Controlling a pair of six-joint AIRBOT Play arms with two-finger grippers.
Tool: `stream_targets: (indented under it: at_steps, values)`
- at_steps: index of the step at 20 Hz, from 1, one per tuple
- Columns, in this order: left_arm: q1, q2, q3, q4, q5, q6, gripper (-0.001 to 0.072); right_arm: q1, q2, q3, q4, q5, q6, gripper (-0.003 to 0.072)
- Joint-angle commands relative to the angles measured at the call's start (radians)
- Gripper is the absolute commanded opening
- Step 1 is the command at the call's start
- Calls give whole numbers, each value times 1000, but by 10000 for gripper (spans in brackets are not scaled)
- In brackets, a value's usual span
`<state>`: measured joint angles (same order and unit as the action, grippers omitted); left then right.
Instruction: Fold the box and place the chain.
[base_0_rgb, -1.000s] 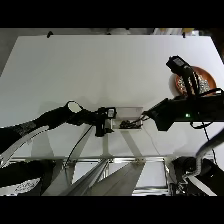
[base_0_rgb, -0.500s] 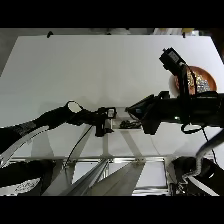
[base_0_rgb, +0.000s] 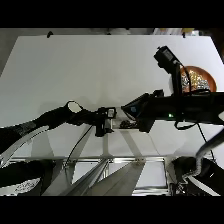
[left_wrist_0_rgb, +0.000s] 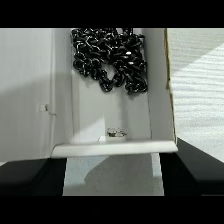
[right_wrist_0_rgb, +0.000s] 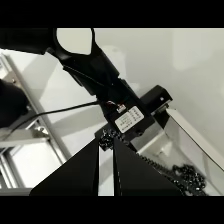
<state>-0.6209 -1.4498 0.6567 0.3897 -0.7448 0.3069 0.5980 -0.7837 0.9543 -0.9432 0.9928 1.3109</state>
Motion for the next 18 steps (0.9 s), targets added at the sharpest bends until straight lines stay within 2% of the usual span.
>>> stream_targets:
  at_steps: [1,9,10,11,13,15,18]
  values:
    - [0,0,0,0,0,0,271,1,-50,-13,-39,17,-4,17]
    - [0,0,0,0,0,0,271,1,-240,-179,-74,5,-12,22]
    - [0,0,0,0,0,0,271,1,-263,-180,-73,6,-12,69]
    - [0,0,0,0,0,0,271,1,-278,-180,-73,4,-12,117]
    - [0,0,0,0,0,0,271,0,-278,-175,-73,1,-23,144]
    - [0,0,0,0,0,0,271,-16,-259,-135,-74,54,-62,214]
    - [0,0,0,0,0,0,271,-101,-225,-38,-101,182,-63,216]
